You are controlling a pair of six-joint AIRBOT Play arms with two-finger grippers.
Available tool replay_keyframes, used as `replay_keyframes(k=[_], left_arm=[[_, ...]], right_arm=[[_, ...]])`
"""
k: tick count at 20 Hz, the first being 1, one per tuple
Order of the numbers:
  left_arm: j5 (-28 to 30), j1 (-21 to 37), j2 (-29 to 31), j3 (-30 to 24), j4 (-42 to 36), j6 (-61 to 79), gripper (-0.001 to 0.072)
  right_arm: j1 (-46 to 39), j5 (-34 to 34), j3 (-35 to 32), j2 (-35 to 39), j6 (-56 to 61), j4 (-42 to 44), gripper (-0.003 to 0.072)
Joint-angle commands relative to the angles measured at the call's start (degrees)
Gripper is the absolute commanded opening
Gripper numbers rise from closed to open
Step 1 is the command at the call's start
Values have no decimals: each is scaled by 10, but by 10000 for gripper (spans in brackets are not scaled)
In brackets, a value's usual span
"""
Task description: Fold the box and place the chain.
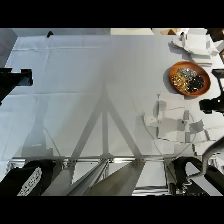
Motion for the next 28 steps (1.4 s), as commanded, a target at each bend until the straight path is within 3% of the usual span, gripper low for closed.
replay_keyframes(k=[1, 5, 8, 11, 28], left_arm=[[0, 0, 0, 0, 0, 0, 696], [0, 0, 0, 0, 0, 0, 696], [0, 0, 0, 0, 0, 0, 696], [0, 0, 0, 0, 0, 0, 696], [0, 0, 0, 0, 0, 0, 696]], right_arm=[[-40, 21, 10, 0, 38, -18, 469], [-92, 7, 10, -14, 29, 85, 475], [-93, 14, 10, -39, 20, 96, 536], [-92, 37, 10, -69, 17, 113, 537], [-92, 67, 10, -178, 5, 69, 515]])
